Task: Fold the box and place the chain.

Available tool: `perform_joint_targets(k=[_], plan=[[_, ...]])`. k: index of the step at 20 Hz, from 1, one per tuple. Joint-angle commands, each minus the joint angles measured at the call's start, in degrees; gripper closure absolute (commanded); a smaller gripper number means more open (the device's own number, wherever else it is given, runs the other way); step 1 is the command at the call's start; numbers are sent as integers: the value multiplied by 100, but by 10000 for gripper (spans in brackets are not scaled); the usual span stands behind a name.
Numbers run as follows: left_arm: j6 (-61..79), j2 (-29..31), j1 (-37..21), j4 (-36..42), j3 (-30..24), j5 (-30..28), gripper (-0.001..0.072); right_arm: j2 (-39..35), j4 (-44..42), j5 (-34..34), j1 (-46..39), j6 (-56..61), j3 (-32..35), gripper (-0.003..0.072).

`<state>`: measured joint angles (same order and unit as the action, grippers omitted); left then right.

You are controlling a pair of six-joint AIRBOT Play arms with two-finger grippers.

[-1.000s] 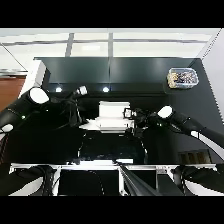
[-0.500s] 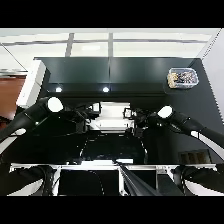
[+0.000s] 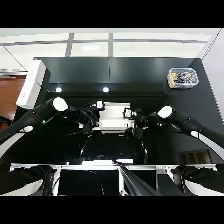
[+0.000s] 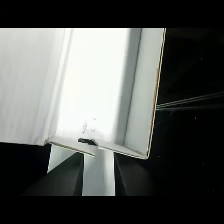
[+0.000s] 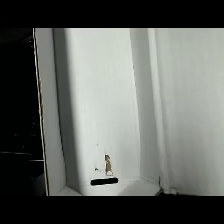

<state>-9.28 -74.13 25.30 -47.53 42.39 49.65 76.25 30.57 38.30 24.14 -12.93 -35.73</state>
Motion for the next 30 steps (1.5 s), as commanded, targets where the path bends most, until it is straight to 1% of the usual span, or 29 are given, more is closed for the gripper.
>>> perform_joint_targets(k=[1, 5, 7, 8, 9, 11, 12, 13, 14, 15, 16, 17, 18, 19, 20, 21, 23, 24, 25, 27, 30], plan=[[31, -68, 4, 369, 4, 7, 484, 0, 0, 4, 2, 2, 2, 627], [33, -334, 4, 1064, 4, -68, 489, 0, 0, 4, 2, 2, 2, 626], [33, -442, 11, 1193, 4, -98, 489, -2, 0, 4, 2, 2, 2, 626], [35, -472, 28, 1191, 4, -107, 502, -2, 0, 4, 2, 2, 4, 626], [37, -492, 50, 1193, 4, -101, 574, -2, 0, 4, 2, 2, 2, 626], [39, -505, 122, 1189, 4, -103, 577, 0, 0, 4, 2, 2, 4, 626], [79, -507, 160, 1158, 4, -101, 617, 0, 0, 2, 2, 2, 2, 626], [177, -507, 195, 1117, 4, -92, 642, 0, -2, 4, 2, 2, 4, 626], [190, -507, 238, 1034, 4, -122, 619, 0, -2, 4, 2, 2, 4, 626], [221, -507, 278, 977, 4, -125, 515, 0, 0, 4, 2, 2, 2, 626], [229, -505, 304, 894, 4, -127, 460, 0, 0, 2, 2, 2, 2, 626], [227, -505, 315, 866, 4, -127, 393, -2, -2, 4, 2, 2, 4, 625], [223, -505, 315, 866, 4, -122, 305, 0, 0, 2, 2, 2, 2, 626], [212, -505, 315, 861, 4, -83, 248, -2, -2, 2, 2, 2, 2, 626], [201, -503, 315, 796, 13, -4, 342, 0, 0, 2, 2, 2, 2, 626], [203, -501, 315, 671, 28, 83, 503, 0, -2, 2, 2, 2, 4, 626], [201, -498, 313, 601, 31, 122, 499, 0, 0, 4, 2, 2, 4, 626], [203, -494, 313, 592, 55, 155, 572, 0, -2, 4, 2, 2, 2, 626], [195, -485, 308, 518, 118, 208, 675, -2, -2, 2, 2, 2, 2, 626], [-74, -389, 264, 304, 251, 243, 680, 0, -2, 2, 2, 4, 4, 626], [-514, 131, 42, -157, 299, 247, 680, 0, -2, 2, 2, 4, 4, 626]])
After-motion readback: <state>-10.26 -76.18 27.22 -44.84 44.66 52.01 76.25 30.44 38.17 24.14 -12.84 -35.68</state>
